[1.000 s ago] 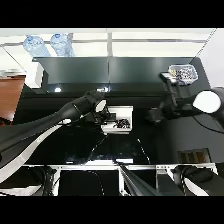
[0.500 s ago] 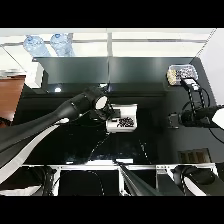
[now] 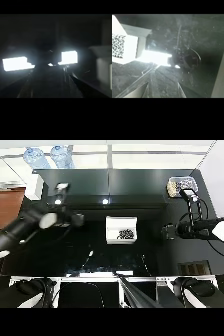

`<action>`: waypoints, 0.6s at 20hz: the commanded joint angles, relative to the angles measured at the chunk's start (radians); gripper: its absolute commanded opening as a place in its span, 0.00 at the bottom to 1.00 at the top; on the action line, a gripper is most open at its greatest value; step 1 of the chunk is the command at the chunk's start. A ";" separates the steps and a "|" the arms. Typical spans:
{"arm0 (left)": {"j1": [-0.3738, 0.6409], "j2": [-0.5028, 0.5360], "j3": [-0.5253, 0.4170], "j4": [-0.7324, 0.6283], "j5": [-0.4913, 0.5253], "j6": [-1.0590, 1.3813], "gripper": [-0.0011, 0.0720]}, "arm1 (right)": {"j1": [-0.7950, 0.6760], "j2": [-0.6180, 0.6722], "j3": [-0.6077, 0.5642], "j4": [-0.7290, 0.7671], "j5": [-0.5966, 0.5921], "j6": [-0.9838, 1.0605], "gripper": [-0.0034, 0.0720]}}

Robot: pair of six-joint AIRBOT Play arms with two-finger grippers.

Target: Fold the box and place the chain.

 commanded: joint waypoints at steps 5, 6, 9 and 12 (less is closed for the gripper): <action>0.413 0.029 -0.248 -1.213 -0.167 1.606 1.00 | 0.000 -0.002 -0.001 0.011 -0.021 0.003 0.61; 0.395 0.020 -0.248 -1.195 -0.138 1.733 1.00 | 0.000 -0.002 -0.001 0.010 -0.021 0.003 0.61; 0.296 -0.011 -0.248 -1.157 -0.046 2.116 1.00 | 0.000 -0.002 -0.001 0.010 -0.026 0.003 0.61; 0.178 -0.068 -0.236 -1.136 0.098 2.302 1.00 | 0.000 -0.002 -0.001 0.008 -0.029 0.003 0.61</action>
